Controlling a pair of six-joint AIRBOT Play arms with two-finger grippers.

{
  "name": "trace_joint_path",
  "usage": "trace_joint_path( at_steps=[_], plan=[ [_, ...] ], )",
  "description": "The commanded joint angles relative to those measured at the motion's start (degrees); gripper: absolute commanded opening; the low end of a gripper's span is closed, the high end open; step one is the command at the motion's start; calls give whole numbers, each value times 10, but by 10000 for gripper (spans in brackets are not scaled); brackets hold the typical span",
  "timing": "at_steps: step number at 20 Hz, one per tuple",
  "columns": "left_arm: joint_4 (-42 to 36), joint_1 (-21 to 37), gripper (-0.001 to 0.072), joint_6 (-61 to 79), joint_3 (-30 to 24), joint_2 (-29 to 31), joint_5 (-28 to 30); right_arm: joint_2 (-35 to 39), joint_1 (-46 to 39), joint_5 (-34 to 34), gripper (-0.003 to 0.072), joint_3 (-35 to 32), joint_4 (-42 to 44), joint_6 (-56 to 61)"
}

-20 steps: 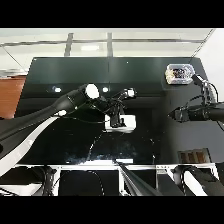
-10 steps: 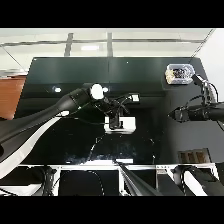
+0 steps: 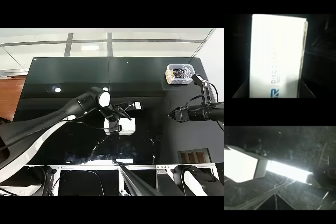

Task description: Fold the box and place the chain.

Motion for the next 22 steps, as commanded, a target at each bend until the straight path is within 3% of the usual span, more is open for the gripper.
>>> trace_joint_path(
  at_steps=[1,3,4,5,6,8,11,12,17,22],
  plan=[
    [65,-25,709,-40,6,-11,-2,0,0,0,15,1,0,0],
    [110,-41,674,-83,23,-14,2,0,0,0,16,1,0,1],
    [125,-45,572,-89,36,-13,-2,0,0,0,15,1,0,0],
    [137,-44,355,-99,51,-13,-13,0,0,-1,15,1,0,0],
    [149,-39,267,-113,68,-13,-33,0,0,-2,15,1,0,0],
    [174,-14,228,-152,119,-13,-102,0,0,-1,15,1,0,0],
    [209,57,228,-226,224,-10,-263,0,0,0,15,1,0,1],
    [214,88,228,-257,248,-3,-272,0,0,0,15,1,0,1],
    [242,285,227,-379,371,10,-247,0,0,-1,15,1,0,1],
    [239,480,232,-405,414,3,-117,0,0,-18,15,1,1,10]
  ],
)
